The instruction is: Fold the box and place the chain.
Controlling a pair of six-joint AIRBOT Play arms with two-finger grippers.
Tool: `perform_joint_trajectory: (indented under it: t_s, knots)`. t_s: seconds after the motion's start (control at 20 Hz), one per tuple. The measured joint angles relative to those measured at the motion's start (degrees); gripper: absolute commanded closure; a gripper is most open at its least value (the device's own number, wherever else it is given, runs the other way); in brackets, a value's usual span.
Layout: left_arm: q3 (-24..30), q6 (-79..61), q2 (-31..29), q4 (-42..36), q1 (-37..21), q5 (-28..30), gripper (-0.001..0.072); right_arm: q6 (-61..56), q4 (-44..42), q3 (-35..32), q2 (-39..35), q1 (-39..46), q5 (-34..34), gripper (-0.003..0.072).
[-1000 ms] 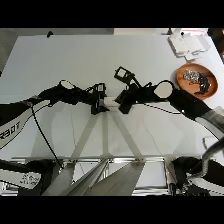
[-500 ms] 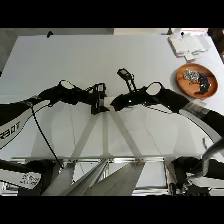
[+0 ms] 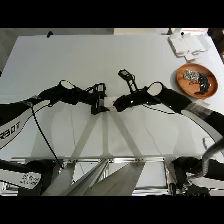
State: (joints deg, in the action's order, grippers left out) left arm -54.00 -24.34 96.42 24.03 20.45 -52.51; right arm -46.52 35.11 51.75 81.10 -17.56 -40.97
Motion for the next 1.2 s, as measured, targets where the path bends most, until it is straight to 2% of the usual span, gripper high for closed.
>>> perform_joint_trajectory:
  t_s: [0.35, 0.75, 0.95, 1.1, 1.2]
  knots:
    - [0.0, -0.02, 0.0, 0.0, 0.0, 0.0, 0.0537, -0.83, -1.25, -5.99, -2.45, 8.04, -2.01, 0.068]
    - [0.0, -0.02, 0.02, 0.0, 0.04, 0.0, 0.0537, 0.5, -0.5, -9.73, -4.66, 10.1, -2.25, 0.068]
    - [0.0, -0.07, 0.02, 0.04, 0.04, -0.09, 0.0537, 0.61, -0.22, -9.01, -12.39, 10.21, -3.72, 0.068]
    - [0.0, -0.04, 0.02, 0.04, 0.04, -0.09, 0.0537, -0.72, 0.96, -8.66, -21.53, 10.23, -4.42, 0.0679]
    - [0.0, -0.04, 0.02, 0.04, 0.04, -0.09, 0.0537, -4.9, 4.92, -8.57, -28.11, 10.23, -5.33, 0.0678]
